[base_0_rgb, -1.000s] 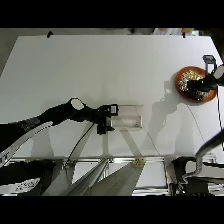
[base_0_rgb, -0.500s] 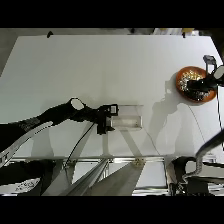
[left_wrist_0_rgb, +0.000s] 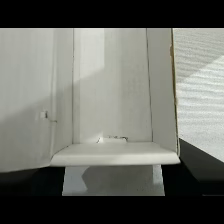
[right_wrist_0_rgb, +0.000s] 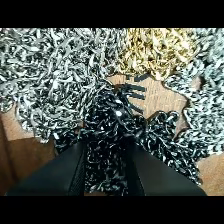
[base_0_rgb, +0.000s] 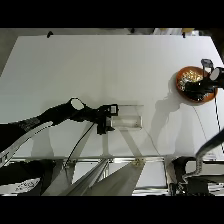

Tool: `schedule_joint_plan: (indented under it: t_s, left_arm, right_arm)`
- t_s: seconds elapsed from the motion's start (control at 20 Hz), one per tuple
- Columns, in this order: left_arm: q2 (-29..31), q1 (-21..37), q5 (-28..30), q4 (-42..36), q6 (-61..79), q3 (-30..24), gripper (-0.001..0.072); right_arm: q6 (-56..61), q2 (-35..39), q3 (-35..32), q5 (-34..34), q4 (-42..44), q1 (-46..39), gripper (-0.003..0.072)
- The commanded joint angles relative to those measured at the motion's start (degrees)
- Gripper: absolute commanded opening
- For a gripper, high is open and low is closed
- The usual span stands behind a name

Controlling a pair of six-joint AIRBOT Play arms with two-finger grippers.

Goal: Fold the box and place the chain.

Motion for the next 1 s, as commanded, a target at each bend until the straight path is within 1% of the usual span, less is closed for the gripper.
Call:
schedule_joint_plan:
  t_s: [0.0, 0.05, 0.1, 0.15, 0.2, 0.4, 0.6, 0.7, 0.85, 0.95]
  left_arm:
    - [0.00, 0.00, 0.02, 0.02, 0.02, -0.02, 0.0362]
    - [0.00, 0.00, 0.02, 0.02, 0.02, -0.02, 0.0362]
    - [0.00, 0.00, 0.02, 0.02, 0.02, 0.00, 0.0362]
    - [0.00, 0.00, 0.02, 0.02, 0.02, -0.02, 0.0362]
    - [0.00, 0.00, 0.02, 0.02, 0.02, -0.02, 0.0362]
    - [0.00, 0.00, 0.00, 0.02, 0.02, -0.02, 0.0362]
    - [0.00, 0.00, 0.02, 0.02, 0.02, -0.02, 0.0362]
    - [0.00, 0.00, 0.00, 0.02, 0.02, -0.02, 0.0362]
    - [0.00, 0.00, 0.02, 0.02, 0.02, -0.02, 0.0362]
    - [0.00, 0.00, 0.02, 0.02, 0.02, -0.02, 0.0362]
  right_arm:
    - [0.72, -1.11, 0.04, -0.26, -0.35, -0.02, 0.0219]
    - [0.72, -1.11, 0.04, -0.20, -0.35, -0.02, 0.0211]
    - [0.70, -1.03, 0.04, -0.04, -0.35, -0.02, 0.0138]
    - [0.70, -0.83, 0.04, 0.04, -0.35, -0.02, 0.0034]
    - [0.70, -0.39, 0.04, 0.09, -0.35, -0.02, 0.0020]
    - [0.55, 3.80, 0.04, 0.63, -0.31, -0.02, 0.0020]
    - [0.52, 10.49, 0.04, 4.24, 0.70, -0.02, 0.0019]
    - [0.37, 14.47, 0.04, 7.15, 4.28, -0.02, 0.0019]
    - [-4.48, 20.72, 0.04, 10.91, 14.53, 0.13, 0.0020]
    - [-6.62, 25.18, 0.04, 14.64, 19.91, 1.29, 0.0020]
